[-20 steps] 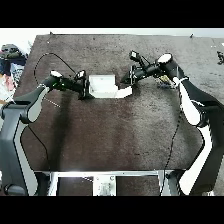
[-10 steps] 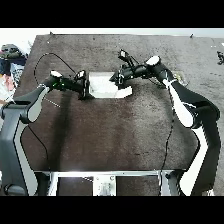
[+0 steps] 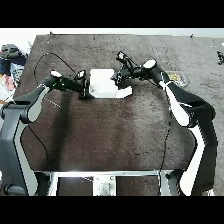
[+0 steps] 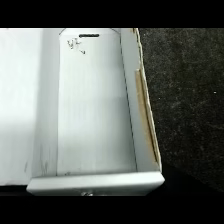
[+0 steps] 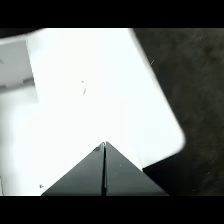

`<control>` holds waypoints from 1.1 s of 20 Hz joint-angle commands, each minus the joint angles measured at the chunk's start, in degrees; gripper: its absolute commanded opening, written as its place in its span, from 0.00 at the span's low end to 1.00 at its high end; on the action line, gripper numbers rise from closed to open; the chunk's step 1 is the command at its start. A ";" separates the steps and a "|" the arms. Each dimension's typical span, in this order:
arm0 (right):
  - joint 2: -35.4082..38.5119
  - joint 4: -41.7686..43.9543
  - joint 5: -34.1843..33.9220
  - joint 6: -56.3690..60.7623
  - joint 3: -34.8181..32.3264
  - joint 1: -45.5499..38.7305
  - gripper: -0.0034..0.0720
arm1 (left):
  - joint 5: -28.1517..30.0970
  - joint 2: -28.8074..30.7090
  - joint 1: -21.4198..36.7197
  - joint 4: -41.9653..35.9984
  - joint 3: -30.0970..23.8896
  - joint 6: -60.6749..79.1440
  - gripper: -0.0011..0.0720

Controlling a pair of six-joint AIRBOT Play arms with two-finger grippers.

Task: Fold the box and place the chain.

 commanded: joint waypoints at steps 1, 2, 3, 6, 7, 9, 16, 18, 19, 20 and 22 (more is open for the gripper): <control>-1.49 -0.50 2.34 0.04 -0.02 0.02 0.06 | 0.04 0.02 0.04 0.00 0.02 0.04 0.52; -1.60 -0.52 2.34 0.04 -0.02 0.02 0.06 | 0.07 0.02 0.04 0.00 0.02 0.04 0.52; -1.62 -0.59 2.29 0.04 -0.02 0.02 0.06 | 0.04 0.02 0.04 0.00 0.02 0.04 0.52; -1.60 -0.66 2.25 0.00 -0.02 0.00 0.06 | 0.07 0.02 0.04 0.00 0.02 0.04 0.52; -1.53 -0.61 2.25 -0.17 0.07 0.02 0.06 | 0.04 0.02 0.04 0.00 0.02 0.04 0.52; -0.57 0.20 2.25 -0.17 0.09 0.02 0.06 | 0.04 0.02 0.04 0.00 0.02 0.04 0.52; 9.46 -7.85 12.55 0.11 0.09 -0.94 0.06 | 0.04 0.02 0.04 0.00 0.02 0.04 0.52; 11.21 -16.92 18.43 1.70 0.07 -0.87 0.06 | 0.04 0.02 0.04 0.00 0.02 0.04 0.52; 11.26 -20.24 20.13 3.28 0.07 -0.81 0.06 | 0.04 0.02 0.04 0.00 0.02 0.04 0.52; 11.17 -22.69 20.81 3.89 -0.35 -0.81 0.21 | 0.04 0.02 0.04 0.00 0.02 0.04 0.52; 10.99 -25.79 17.49 3.91 -2.21 -0.81 0.92 | 0.07 0.02 0.04 0.00 0.02 0.04 0.52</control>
